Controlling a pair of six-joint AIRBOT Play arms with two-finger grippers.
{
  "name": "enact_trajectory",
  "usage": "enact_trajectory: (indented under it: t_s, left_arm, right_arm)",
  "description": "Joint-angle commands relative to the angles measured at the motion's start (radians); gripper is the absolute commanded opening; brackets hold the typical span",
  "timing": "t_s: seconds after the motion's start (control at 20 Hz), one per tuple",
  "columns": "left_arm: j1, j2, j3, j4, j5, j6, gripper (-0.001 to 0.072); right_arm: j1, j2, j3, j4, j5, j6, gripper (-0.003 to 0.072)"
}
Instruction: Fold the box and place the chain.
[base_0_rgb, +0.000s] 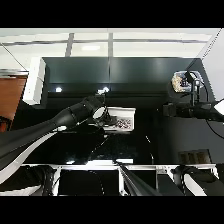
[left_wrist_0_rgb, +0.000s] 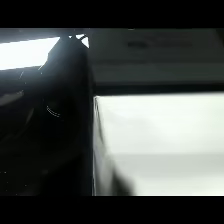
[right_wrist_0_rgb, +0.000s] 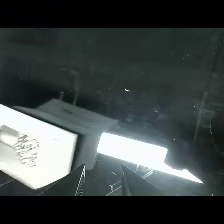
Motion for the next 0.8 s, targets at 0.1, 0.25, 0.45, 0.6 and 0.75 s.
enact_trajectory:
  t_s: [0.1,0.25,0.45,0.6,0.75]
  left_arm:
    - [0.000,0.018,0.066,0.041,-0.071,-0.004,0.0552]
    - [0.000,0.106,0.072,0.177,-0.140,0.216,0.0561]
    - [0.019,0.313,-0.008,0.421,-0.166,0.473,0.0561]
    - [0.187,0.454,-0.140,0.308,-0.163,0.652,0.0706]
    - [0.445,0.493,-0.254,-0.143,-0.161,1.067,0.0707]
  right_arm:
    - [-0.003,0.001,0.000,-0.008,0.001,0.002,0.0265]
    - [-0.003,0.001,0.000,-0.010,-0.002,0.002,0.0265]
    - [-0.003,0.001,0.000,-0.022,-0.015,0.003,0.0265]
    - [-0.003,0.000,0.000,-0.022,-0.026,0.003,0.0265]
    - [-0.003,0.000,0.000,-0.021,-0.026,0.006,0.0264]
